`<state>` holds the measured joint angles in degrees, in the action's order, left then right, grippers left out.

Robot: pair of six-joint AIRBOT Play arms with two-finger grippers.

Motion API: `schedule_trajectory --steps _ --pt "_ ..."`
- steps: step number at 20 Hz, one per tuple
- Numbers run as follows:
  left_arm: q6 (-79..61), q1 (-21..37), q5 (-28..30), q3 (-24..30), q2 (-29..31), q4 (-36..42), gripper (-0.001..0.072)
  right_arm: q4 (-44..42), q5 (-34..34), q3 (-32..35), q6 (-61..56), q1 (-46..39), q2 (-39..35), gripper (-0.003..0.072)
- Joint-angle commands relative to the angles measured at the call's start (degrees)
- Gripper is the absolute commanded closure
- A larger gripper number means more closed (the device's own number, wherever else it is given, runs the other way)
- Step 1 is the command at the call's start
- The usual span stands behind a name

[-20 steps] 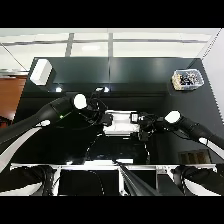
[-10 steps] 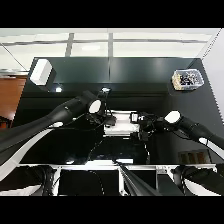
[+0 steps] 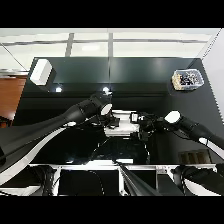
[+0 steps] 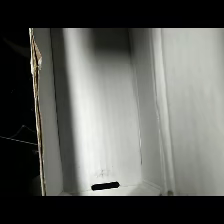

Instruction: Fold the box and place the chain.

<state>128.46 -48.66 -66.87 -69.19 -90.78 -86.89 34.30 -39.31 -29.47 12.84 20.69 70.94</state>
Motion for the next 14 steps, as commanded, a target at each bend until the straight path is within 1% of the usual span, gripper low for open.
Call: schedule_trajectory --steps 1,2,3,4,5,8,12,14 --pt "5.51 -0.96 0.39 -0.22 -0.28 -2.14 0.0224 0.0 -0.04 0.02 0.02 0.02 0.0 0.0196" --pt "6.4 -1.22 0.17 -0.22 -0.28 -2.8 0.0234 0.0 -0.04 0.02 0.0 0.02 0.0 0.0196" --pt "6.62 -1.27 -0.02 -0.22 -0.28 -2.8 0.0337 0.0 -0.04 0.02 0.02 0.02 0.0 0.0196" --pt "6.62 -1.27 -0.2 -0.22 -0.28 -2.78 0.0397 0.0 -0.04 0.02 0.0 0.02 0.0 0.0196" --pt "6.62 -1.25 -0.46 -0.22 -0.28 -2.62 0.0423 0.0 -0.04 0.02 0.0 0.02 0.0 0.0196" --pt "6.67 -1.22 -0.74 -0.22 -0.31 -2.6 0.0448 0.0 -0.04 0.02 0.0 0.02 0.0 0.0196" --pt "6.84 -1.2 -0.72 -0.22 -0.31 -2.58 0.0448 0.0 -0.02 0.02 0.0 0.02 0.0 0.0196" --pt "6.84 -1.22 -0.66 -0.22 -0.33 -2.58 0.0492 0.0 -0.02 0.02 0.0 0.02 0.0 0.0196"
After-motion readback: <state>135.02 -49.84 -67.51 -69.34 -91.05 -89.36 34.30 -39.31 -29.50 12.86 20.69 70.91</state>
